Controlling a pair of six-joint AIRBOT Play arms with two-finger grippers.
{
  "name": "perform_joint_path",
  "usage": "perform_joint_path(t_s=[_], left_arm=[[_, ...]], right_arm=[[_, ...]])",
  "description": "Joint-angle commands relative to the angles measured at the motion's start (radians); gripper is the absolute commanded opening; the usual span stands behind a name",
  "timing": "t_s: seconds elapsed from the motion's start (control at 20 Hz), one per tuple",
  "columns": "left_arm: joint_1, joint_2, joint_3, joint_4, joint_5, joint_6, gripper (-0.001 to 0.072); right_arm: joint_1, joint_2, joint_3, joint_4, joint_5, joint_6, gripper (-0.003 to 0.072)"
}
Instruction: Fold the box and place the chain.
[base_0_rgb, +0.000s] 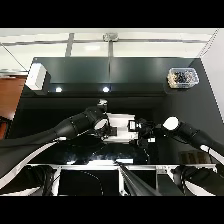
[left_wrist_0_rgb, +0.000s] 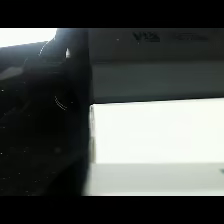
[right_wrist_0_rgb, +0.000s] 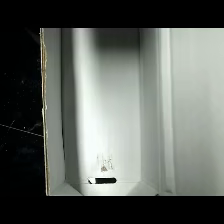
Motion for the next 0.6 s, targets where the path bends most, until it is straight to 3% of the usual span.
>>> perform_joint_path(t_s=[0.0,0.35,0.4,0.5,0.55], left_arm=[[0.000,0.000,0.001,0.001,-0.013,-0.019,0.0343],[0.001,-0.002,0.001,0.010,-0.034,-0.021,0.0359],[0.001,-0.003,0.001,0.013,-0.031,-0.040,0.0304],[0.000,-0.003,0.001,0.012,-0.014,-0.047,0.0028],[0.000,-0.003,0.001,0.008,-0.008,-0.043,0.0022]], right_arm=[[0.000,0.000,0.000,0.000,0.000,-0.001,0.0408],[0.000,0.000,0.000,0.000,0.000,0.000,0.0408],[0.000,0.000,0.000,0.000,0.000,0.000,0.0408],[0.000,0.000,0.000,0.000,0.000,0.000,0.0408],[0.000,0.000,0.000,0.000,0.000,-0.001,0.0408]])
